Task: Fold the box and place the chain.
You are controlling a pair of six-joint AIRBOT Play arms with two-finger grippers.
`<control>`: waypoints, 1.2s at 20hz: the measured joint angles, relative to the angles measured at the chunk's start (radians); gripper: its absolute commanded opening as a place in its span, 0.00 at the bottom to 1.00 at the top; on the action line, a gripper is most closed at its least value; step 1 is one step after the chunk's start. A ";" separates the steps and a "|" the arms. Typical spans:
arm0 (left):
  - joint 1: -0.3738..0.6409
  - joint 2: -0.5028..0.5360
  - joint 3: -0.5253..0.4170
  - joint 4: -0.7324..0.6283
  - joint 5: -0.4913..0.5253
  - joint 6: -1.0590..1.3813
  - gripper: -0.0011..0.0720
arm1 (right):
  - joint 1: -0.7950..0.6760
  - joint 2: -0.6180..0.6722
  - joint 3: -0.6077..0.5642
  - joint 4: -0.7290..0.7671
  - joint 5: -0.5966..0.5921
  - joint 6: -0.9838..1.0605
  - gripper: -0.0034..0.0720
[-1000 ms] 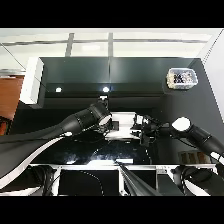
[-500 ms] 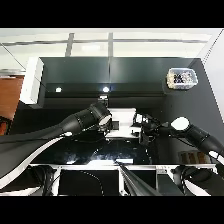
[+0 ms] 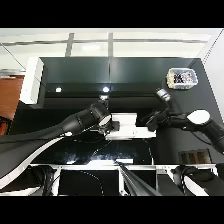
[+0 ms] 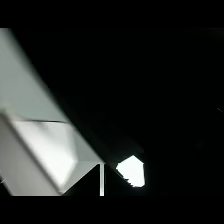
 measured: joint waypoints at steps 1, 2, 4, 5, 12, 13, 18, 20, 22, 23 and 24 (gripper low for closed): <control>0.000 0.000 0.000 0.000 0.000 0.000 0.05 | -0.060 0.010 0.003 -0.026 0.018 0.114 0.10; 0.000 0.000 0.000 0.000 0.000 0.000 0.05 | -0.124 0.016 0.003 -0.068 0.036 0.247 0.10; 0.000 0.000 0.000 0.001 0.000 0.000 0.05 | -0.227 0.016 -0.001 -0.163 0.072 0.490 0.10; 0.000 0.000 0.000 0.001 0.000 0.000 0.05 | -0.262 0.007 -0.003 -0.205 0.098 0.580 0.10; 0.000 0.000 0.000 0.006 0.002 -0.001 0.05 | -0.238 -0.185 -0.029 -0.203 0.272 0.724 0.09; 0.000 0.000 0.000 0.006 0.001 -0.001 0.05 | -0.208 -0.210 -0.029 -0.183 0.271 0.712 0.09; 0.000 0.000 0.000 0.007 0.000 -0.002 0.05 | -0.103 -0.267 -0.007 0.012 0.278 0.534 0.78; 0.000 0.000 0.000 0.008 0.000 -0.002 0.05 | -0.090 -0.274 0.026 0.056 0.309 0.481 0.78; 0.000 0.000 0.000 0.008 0.000 -0.002 0.05 | -0.082 -0.277 0.063 0.073 0.337 0.450 0.78; 0.000 0.000 0.000 0.008 -0.001 -0.002 0.05 | -0.079 -0.278 0.079 0.078 0.348 0.441 0.78; 0.000 0.000 0.000 0.008 -0.001 -0.002 0.05 | -0.074 -0.279 0.093 0.083 0.361 0.434 0.78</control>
